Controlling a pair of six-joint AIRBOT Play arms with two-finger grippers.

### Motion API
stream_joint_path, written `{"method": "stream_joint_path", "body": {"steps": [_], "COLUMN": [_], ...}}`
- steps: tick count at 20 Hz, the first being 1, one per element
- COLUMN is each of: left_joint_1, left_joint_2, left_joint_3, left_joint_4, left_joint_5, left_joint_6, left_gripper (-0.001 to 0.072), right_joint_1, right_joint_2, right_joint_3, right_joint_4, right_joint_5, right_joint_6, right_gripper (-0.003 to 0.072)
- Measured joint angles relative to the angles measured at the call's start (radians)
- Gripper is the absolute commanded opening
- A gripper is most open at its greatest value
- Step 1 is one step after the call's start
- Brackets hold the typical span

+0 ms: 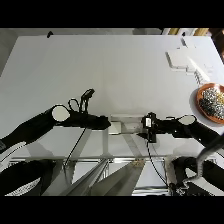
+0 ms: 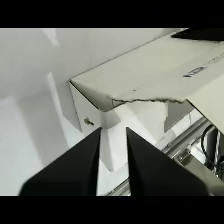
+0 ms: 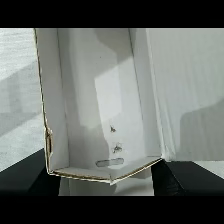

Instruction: Fold the box and place the chain.

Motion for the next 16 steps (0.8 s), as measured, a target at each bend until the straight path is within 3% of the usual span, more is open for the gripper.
{"method": "stream_joint_path", "body": {"steps": [8,16], "left_joint_1": [-0.068,-0.156], "left_joint_2": [-0.009,-0.117], "left_joint_3": [0.026,0.177], "left_joint_4": [0.05,0.35], "left_joint_5": [0.0,-0.074], "left_joint_6": [-0.02,-0.323], "left_gripper": [0.0343,0.0343], "right_joint_1": [0.0,0.0], "right_joint_2": [0.0,0.0], "right_joint_3": [0.0,0.0], "right_joint_4": [0.0,0.0], "right_joint_5": [0.0,0.0], "right_joint_6": [0.0,0.0], "right_gripper": [0.0411,0.0411]}}
